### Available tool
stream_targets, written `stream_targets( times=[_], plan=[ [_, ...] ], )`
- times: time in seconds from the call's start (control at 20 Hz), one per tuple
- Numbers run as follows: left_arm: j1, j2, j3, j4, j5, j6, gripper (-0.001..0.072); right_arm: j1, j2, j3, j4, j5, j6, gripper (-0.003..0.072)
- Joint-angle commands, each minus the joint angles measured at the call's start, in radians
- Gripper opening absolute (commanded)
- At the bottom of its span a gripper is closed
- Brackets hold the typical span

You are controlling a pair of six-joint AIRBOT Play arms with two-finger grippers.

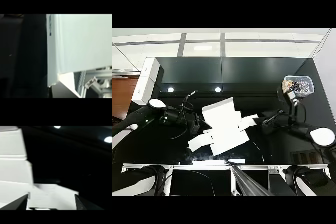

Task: Fold the box and place the chain.

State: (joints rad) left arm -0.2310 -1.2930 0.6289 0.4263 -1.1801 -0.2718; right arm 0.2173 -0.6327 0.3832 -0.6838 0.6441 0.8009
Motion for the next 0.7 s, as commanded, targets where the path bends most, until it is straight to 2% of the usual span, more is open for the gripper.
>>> stream_targets(
  times=[0.0,0.1,0.15,0.3,0.5,0.65],
  plan=[
    [-0.109,0.198,-0.009,0.090,0.174,0.027,0.0025,-0.092,0.001,0.114,-0.331,0.214,-0.013,0.0672],
    [-0.189,0.314,-0.056,0.132,0.399,0.083,0.0031,-0.090,0.000,0.116,-0.393,0.277,-0.017,0.0670],
    [-0.210,0.336,-0.084,0.129,0.470,0.143,0.0030,-0.089,0.000,0.116,-0.399,0.298,-0.016,0.0671],
    [-0.234,0.293,-0.117,0.097,0.440,0.334,0.0030,-0.077,0.000,0.116,-0.399,0.315,-0.018,0.0671],
    [-0.241,0.152,-0.113,-0.055,0.422,0.490,0.0030,-0.064,-0.001,0.105,-0.394,0.314,-0.059,0.0670],
    [-0.241,0.045,-0.077,-0.101,0.383,0.595,0.0031,-0.064,-0.002,0.064,-0.387,0.314,-0.071,0.0670]
  ],
)
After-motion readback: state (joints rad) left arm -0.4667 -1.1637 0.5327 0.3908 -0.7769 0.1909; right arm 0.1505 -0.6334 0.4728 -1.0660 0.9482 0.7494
